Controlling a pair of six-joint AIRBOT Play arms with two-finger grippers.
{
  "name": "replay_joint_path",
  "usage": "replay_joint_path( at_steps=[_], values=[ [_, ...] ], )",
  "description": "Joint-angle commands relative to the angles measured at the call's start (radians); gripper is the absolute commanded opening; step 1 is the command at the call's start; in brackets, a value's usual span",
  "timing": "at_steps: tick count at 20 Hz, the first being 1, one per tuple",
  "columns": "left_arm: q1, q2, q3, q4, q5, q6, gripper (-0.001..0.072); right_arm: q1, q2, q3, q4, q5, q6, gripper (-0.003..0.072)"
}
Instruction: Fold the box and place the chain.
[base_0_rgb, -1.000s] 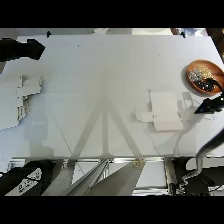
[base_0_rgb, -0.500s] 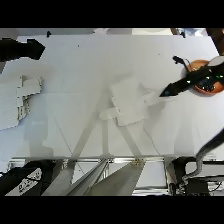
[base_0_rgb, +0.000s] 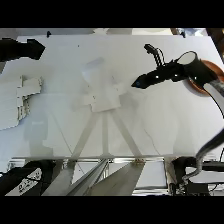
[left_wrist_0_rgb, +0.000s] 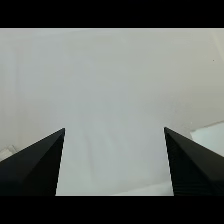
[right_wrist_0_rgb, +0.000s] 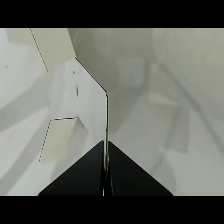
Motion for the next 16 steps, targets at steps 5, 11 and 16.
replay_joint_path(
  at_steps=[5,11,16],
  values=[
    [0.0,0.001,0.0,0.0,0.0,0.0,0.0702,-0.003,0.102,-0.302,-0.051,-0.443,-0.004,0.0007],
    [0.0,0.001,0.0,0.0,0.0,0.0,0.0702,-0.022,0.109,-0.452,-0.066,-0.559,-0.01,0.0009],
    [0.0,0.001,0.0,0.0,0.0,0.0,0.0702,-0.022,0.109,-0.452,-0.008,-0.562,-0.01,0.001]
  ],
)
